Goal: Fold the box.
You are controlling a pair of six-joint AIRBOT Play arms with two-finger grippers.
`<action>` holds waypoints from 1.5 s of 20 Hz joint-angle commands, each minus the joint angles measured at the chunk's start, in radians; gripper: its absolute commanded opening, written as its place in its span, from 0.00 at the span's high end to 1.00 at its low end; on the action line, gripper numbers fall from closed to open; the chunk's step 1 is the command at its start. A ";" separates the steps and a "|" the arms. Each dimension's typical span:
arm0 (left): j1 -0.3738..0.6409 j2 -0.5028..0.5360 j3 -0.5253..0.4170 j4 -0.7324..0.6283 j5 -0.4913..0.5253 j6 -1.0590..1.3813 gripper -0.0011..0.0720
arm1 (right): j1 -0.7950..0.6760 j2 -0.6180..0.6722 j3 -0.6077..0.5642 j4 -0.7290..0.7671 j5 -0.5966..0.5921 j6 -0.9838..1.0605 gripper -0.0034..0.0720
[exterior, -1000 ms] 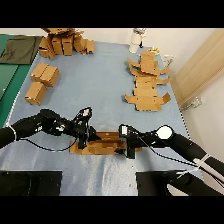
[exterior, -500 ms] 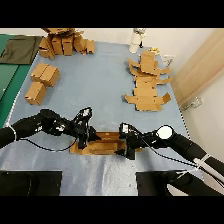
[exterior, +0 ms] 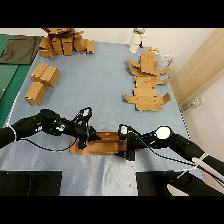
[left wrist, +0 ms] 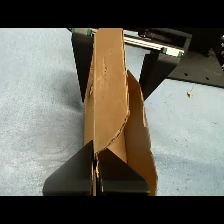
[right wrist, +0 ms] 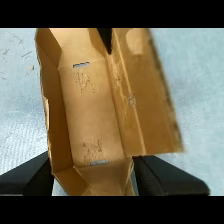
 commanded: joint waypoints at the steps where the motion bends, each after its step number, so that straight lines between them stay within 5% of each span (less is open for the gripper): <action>1: 0.000 0.000 0.001 0.000 0.000 0.000 0.97 | 0.010 -0.022 0.000 -0.012 -0.002 0.000 0.00; 30: 0.000 0.000 0.000 0.000 0.000 0.000 0.97 | 0.010 -0.024 0.000 -0.039 0.014 -0.004 0.00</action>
